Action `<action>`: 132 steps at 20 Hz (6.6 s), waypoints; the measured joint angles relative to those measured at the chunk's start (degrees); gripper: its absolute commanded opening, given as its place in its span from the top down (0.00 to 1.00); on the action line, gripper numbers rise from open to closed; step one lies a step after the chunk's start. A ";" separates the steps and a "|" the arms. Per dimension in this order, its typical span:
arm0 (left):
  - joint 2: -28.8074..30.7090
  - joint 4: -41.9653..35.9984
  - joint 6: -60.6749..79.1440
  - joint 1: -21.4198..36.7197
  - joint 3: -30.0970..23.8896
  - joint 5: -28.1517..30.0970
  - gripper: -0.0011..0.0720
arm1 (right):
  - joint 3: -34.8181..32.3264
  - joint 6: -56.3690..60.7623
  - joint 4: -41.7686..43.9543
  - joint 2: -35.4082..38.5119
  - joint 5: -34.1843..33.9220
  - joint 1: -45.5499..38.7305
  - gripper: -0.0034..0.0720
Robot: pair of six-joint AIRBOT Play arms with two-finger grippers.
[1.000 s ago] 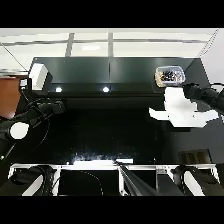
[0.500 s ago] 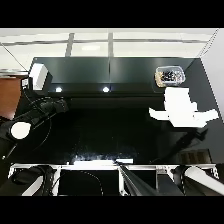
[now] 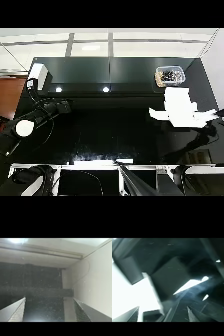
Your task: Fold the box and place the chain.
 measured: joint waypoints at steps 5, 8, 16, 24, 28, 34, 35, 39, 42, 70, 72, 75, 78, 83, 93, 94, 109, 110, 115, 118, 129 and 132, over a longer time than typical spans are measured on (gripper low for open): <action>-1.18 -0.17 0.00 0.00 0.00 -1.16 0.02 | 4.22 -1.79 1.07 -4.48 2.64 4.33 0.73; -1.36 -0.20 0.00 0.00 0.00 -1.46 0.02 | 4.92 -2.25 1.01 -5.11 3.82 6.16 0.94; -1.44 -1.07 0.00 0.00 0.00 -4.42 0.02 | -5.03 -3.76 6.16 4.37 4.98 12.26 0.94; -1.55 -5.77 3.02 -5.73 0.15 -5.68 0.02 | -38.18 -3.67 23.61 34.23 -15.65 34.53 0.94; -2.60 -6.82 6.99 -11.08 0.98 -3.61 0.03 | -50.84 -7.28 29.03 48.96 -28.04 50.03 0.94; -15.10 -18.05 13.14 -8.94 9.09 -17.20 0.04 | -57.31 -10.25 29.53 56.37 -36.59 64.57 0.94; -18.16 -21.29 16.52 -7.54 10.49 -20.68 0.04 | -57.61 -10.43 29.49 56.72 -37.35 65.64 0.94; -30.58 -35.45 31.82 -1.46 13.60 -34.69 0.04 | -58.18 -10.71 29.42 57.40 -39.15 67.84 0.94; -36.98 -42.86 41.92 -0.92 14.32 -41.46 0.04 | -58.34 -10.69 29.31 57.57 -39.54 68.32 0.94; -36.72 -41.27 83.97 -9.40 18.67 -41.05 0.96 | -39.08 -10.93 -2.36 57.29 -24.30 63.14 0.16; -33.42 -45.86 94.33 -10.60 14.38 -36.22 0.95 | -40.19 -11.76 -3.67 57.02 -25.38 65.24 0.16; -31.08 -48.02 104.94 -12.39 11.28 -32.61 0.96 | -42.71 -14.08 -4.44 56.50 -28.55 69.75 0.16; -30.21 -47.98 108.41 -14.32 10.27 -29.64 0.96 | -45.79 -16.41 -5.01 56.04 -31.32 75.03 0.16; -29.70 -44.04 108.06 -18.78 9.90 -24.44 0.96 | -49.81 -18.80 -6.01 55.87 -33.86 80.52 0.16; -29.38 -39.89 106.71 -20.90 9.84 -20.83 0.96 | -51.17 -28.13 -6.36 55.82 -33.20 82.07 0.16; -29.38 -38.77 106.73 -20.92 9.84 -20.79 0.96 | -51.17 -28.46 -6.34 55.82 -32.89 82.07 0.16; -29.29 -34.56 106.77 -20.96 9.86 -20.35 0.95 | -51.80 -39.54 4.72 49.22 -27.74 85.99 0.15; -29.29 -34.49 106.75 -20.96 9.86 -20.33 0.95 | -51.80 -40.13 5.18 48.61 -27.63 87.27 0.15; -29.35 -34.45 106.71 -20.96 9.86 -20.31 0.95 | -51.80 -42.95 6.40 46.51 -31.04 92.74 0.15; -29.51 -34.47 106.55 -20.96 9.86 -20.26 0.95 | -51.80 -43.89 6.60 45.99 -33.05 93.94 0.15; -29.62 -34.49 106.53 -20.96 9.86 -20.24 0.95 | -51.80 -46.03 7.78 42.80 -33.66 96.02 0.16; -29.62 -34.49 106.53 -20.96 9.84 -20.24 0.95 | -51.80 -45.79 8.37 42.07 -36.83 97.68 0.16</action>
